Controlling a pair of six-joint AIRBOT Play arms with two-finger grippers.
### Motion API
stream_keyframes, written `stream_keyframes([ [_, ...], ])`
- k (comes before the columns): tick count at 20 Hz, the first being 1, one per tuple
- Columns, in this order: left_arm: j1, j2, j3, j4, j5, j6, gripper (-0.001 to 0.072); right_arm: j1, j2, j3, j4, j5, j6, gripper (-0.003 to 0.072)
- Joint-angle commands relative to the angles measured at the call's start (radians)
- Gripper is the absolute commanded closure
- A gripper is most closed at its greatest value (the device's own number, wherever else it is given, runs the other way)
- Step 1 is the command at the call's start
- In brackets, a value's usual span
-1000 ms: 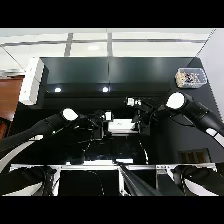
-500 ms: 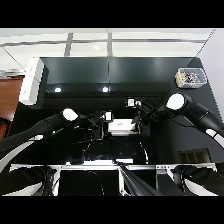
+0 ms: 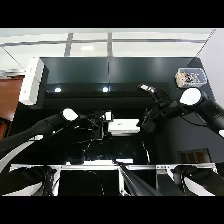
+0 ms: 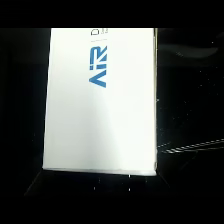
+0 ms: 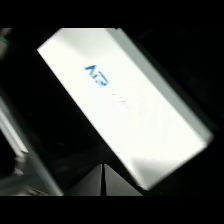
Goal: Fold the box and place the chain.
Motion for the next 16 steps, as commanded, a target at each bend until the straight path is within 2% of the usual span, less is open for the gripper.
stream_keyframes([
  [1,0.0,-0.001,0.001,0.0,0.0,0.001,0.0379,-0.026,0.005,-0.102,0.284,-0.034,0.083,0.0671],
  [5,0.0,-0.001,0.001,0.0,0.0,0.001,0.0379,-0.025,0.005,-0.165,0.476,-0.197,0.105,0.0671],
  [9,0.0,-0.001,0.001,0.0,0.0,0.001,0.0379,0.003,-0.016,-0.172,0.448,-0.212,0.141,0.0671],
  [16,0.0,-0.001,0.001,0.0,0.0,0.001,0.0379,0.05,-0.123,-0.173,0.382,-0.286,0.183,0.0671],
])
